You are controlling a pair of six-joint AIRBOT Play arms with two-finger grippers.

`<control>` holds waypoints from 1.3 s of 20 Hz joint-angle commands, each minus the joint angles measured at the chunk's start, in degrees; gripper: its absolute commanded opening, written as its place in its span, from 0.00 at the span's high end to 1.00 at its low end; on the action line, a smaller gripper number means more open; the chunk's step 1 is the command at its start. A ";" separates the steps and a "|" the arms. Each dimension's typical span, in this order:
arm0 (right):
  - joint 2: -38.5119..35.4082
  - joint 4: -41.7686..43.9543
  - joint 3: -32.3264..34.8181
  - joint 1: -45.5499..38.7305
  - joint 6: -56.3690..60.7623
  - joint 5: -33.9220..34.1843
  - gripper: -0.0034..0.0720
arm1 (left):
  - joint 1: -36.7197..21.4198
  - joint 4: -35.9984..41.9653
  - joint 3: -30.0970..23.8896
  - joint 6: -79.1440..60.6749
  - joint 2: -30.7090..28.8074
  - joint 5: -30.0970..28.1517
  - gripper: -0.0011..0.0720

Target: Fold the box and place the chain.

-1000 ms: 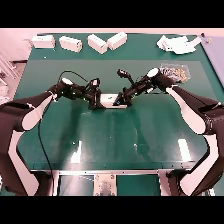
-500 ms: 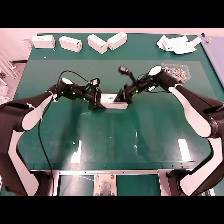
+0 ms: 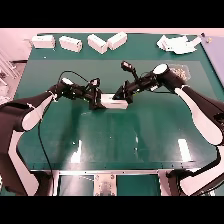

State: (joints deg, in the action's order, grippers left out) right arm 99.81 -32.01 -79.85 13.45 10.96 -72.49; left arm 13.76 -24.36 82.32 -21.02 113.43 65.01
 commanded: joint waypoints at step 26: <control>-23.39 20.59 13.07 -0.17 -15.08 22.64 0.95 | 0.02 -0.04 0.04 -0.02 -0.04 -0.04 0.13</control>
State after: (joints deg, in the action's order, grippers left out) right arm 83.50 -14.17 -66.57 13.43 -7.79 -54.15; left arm 13.78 -24.32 82.32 -21.04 113.43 64.97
